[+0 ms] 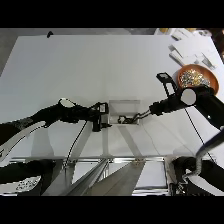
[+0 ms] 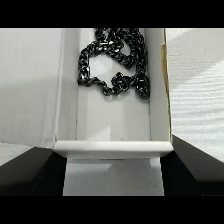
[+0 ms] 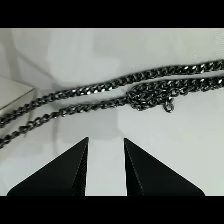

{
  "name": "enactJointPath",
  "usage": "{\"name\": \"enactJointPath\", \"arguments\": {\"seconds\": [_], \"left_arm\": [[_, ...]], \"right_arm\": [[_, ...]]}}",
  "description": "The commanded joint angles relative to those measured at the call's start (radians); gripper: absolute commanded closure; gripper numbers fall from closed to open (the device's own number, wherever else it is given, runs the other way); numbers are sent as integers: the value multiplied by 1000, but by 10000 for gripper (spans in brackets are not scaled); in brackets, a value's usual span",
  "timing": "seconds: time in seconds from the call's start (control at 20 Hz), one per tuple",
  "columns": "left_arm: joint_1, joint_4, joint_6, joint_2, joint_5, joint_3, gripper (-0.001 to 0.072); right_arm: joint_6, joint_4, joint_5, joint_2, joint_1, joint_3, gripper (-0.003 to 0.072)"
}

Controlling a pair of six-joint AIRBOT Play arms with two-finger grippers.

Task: Fold the box and place the chain.

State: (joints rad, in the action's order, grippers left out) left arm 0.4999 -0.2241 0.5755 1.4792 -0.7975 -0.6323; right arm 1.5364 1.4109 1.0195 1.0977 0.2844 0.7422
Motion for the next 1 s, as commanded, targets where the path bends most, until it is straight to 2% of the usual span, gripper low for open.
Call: {"name": "enactJointPath", "arguments": {"seconds": [0.0, 0.15, 0.4, 0.55, 0.95], "left_arm": [[0, 0, 0, 1, 0, 0, 560], [0, 0, 0, 1, 0, 0, 560], [0, 0, 0, 1, 0, 0, 560], [0, 0, 0, 1, 0, 0, 560], [0, 0, 0, 1, 0, 0, 560]], "right_arm": [[12, 3, -19, 59, -3, -13, 439], [76, 4, -35, 100, 6, -13, 473], [161, 10, -131, 116, 68, -13, 472], [223, 51, -129, 116, 67, -13, 472], [240, 51, -96, 182, 67, -13, 472]]}}
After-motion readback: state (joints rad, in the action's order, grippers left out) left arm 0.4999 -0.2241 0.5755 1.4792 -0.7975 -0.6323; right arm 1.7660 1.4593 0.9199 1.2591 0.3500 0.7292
